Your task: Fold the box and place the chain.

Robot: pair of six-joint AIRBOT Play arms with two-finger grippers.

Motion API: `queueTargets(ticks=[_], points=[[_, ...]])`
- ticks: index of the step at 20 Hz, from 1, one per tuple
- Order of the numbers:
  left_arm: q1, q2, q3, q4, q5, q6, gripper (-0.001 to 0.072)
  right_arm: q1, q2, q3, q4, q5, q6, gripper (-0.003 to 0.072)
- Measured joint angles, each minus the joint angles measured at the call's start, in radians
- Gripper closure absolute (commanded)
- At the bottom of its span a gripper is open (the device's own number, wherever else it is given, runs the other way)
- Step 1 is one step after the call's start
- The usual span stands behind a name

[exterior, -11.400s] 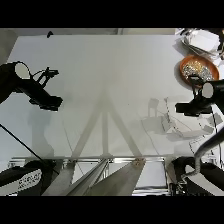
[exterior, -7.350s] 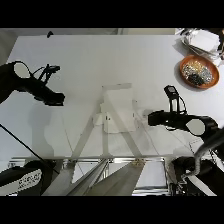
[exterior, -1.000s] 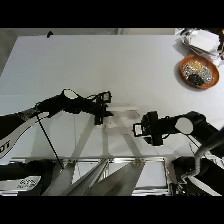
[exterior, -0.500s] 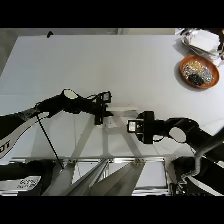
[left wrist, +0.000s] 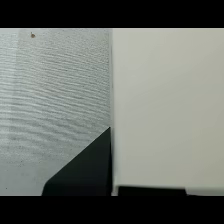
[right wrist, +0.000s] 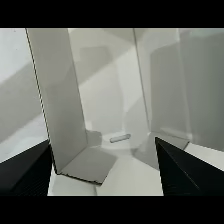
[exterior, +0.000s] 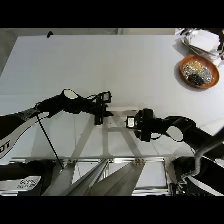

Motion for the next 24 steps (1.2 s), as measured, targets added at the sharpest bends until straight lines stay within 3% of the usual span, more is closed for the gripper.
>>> queueTargets(ticks=[7, 24], points=[[0.0, 0.0, 0.0, 0.0, 0.0, -0.001, 0.07, -0.075, 0.0, 0.042, 0.025, 0.061, 0.002, -0.0003], [0.0, 0.0, 0.0, 0.0, 0.0, 0.0, 0.07, -0.21, -0.082, 0.05, 0.302, 0.09, -0.209, -0.0003]])
